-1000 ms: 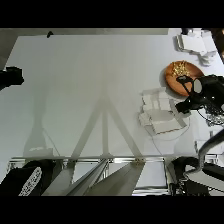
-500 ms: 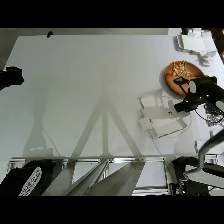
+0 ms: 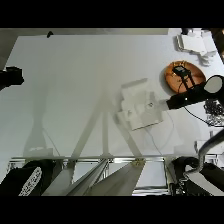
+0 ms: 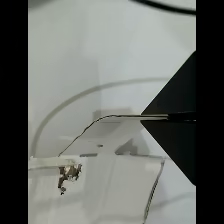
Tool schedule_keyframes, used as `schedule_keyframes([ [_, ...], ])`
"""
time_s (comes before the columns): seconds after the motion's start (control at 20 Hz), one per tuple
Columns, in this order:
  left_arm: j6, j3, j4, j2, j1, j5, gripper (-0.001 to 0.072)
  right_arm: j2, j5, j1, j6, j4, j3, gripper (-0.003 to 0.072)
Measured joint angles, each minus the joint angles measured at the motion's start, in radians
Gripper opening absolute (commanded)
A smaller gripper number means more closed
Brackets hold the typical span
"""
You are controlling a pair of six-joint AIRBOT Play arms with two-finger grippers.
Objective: Fold the box and place the chain.
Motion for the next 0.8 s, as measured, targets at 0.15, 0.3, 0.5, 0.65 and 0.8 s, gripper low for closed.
schedule_keyframes([
  [0.15, 0.0, 0.0, 0.0, 0.0, 0.0, 0.0, 0.05, 0.053, -0.145, 0.082, -0.041, 0.161, -0.099, 0.0003],
  [0.3, 0.0, 0.0, 0.0, 0.0, 0.0, 0.0, 0.05, 0.089, -0.365, 0.225, -0.029, 0.258, -0.225, 0.0003],
  [0.5, 0.0, 0.0, 0.0, 0.0, 0.0, 0.0, 0.05, 0.103, -0.707, 0.407, 0.101, 0.32, -0.367, 0.0003],
  [0.65, 0.0, 0.0, 0.0, 0.0, 0.0, -0.001, 0.0499, 0.101, -0.868, 0.492, 0.167, 0.342, -0.41, 0.0004],
  [0.8, 0.0, 0.0, -0.01, 0.0, 0.0, -0.006, 0.05, 0.087, -0.946, 0.529, 0.201, 0.351, -0.427, 0.0005],
])
